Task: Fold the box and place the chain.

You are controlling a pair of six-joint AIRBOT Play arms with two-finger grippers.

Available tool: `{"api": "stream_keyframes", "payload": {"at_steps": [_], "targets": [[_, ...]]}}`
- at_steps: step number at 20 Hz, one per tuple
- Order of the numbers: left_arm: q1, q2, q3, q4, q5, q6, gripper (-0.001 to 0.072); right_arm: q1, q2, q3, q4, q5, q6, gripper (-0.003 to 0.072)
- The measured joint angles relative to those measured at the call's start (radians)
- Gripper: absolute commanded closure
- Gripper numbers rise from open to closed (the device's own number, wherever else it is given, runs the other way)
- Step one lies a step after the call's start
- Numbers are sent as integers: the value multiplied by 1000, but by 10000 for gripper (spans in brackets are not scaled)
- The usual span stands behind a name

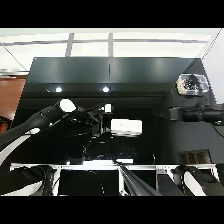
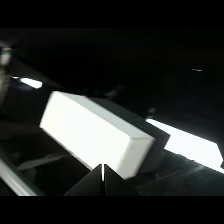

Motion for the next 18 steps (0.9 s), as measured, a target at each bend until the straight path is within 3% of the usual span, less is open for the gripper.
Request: {"api": "stream_keyframes", "payload": {"at_steps": [4,9,13,18], "targets": [[-76,16,43,7,2,-56,-3,-102,50,6,-53,16,17,673],[-168,-108,200,8,19,-147,-4,-135,65,7,-76,8,24,672],[-192,-200,288,12,17,-215,-4,-142,68,7,-81,6,24,672],[-201,-241,317,8,-20,-250,-4,-143,69,7,-84,4,24,672]]}}
